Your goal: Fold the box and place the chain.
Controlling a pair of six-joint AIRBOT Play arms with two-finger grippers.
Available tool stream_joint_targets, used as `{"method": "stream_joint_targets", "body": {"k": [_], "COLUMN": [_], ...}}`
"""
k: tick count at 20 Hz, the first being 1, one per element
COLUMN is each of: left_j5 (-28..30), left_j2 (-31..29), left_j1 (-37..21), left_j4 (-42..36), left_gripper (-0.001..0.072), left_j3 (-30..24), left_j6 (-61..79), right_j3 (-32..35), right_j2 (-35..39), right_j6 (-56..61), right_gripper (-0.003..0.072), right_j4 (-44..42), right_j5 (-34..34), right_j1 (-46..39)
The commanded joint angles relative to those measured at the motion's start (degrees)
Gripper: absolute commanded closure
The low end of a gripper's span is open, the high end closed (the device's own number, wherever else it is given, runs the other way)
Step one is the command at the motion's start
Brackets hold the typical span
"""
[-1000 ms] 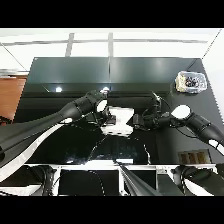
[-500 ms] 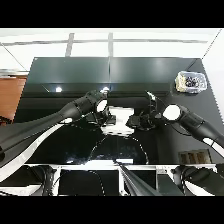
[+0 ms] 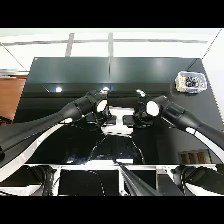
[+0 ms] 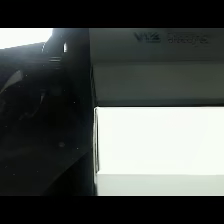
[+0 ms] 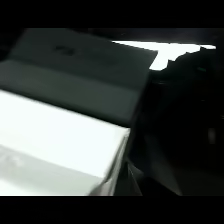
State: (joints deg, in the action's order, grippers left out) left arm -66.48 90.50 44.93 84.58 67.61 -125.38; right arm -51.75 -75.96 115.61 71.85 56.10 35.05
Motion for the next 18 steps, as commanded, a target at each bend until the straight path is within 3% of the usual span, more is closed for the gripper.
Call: {"method": "stream_joint_targets", "body": {"k": [1,7,8,9,13,15,18], "left_j5": [-0.1,-0.1,-0.1,0.0,0.0,0.0,0.0], "left_j2": [0.0,0.0,0.0,0.0,0.0,0.0,0.0], "left_j1": [-0.1,-0.1,-0.1,-0.1,-0.1,-0.1,-0.1], "left_j4": [0.0,0.0,0.0,0.0,0.0,0.0,0.0], "left_gripper": [0.0681,0.0681,0.0680,0.0681,0.0681,0.0680,0.0680], "left_j3": [0.0,0.0,0.0,0.0,0.0,0.0,0.0], "left_j6": [0.0,0.0,0.0,0.0,0.0,0.0,0.0], "right_j3": [-3.6,-8.2,-8.2,-8.2,-8.2,-8.2,-8.2], "right_j2": [-3.1,-6.8,-6.8,-6.8,-7.0,-7.5,-8.4], "right_j6": [10.7,14.4,15.7,15.8,17.4,17.5,18.1], "right_gripper": [0.0334,0.0335,0.0347,0.0426,0.0426,0.0495,0.0503], "right_j4": [8.9,11.0,11.6,11.7,11.8,11.8,11.1], "right_j5": [5.5,8.5,9.3,10.0,10.7,10.6,10.8], "right_j1": [1.9,5.4,5.3,5.3,5.8,5.8,5.8]}}
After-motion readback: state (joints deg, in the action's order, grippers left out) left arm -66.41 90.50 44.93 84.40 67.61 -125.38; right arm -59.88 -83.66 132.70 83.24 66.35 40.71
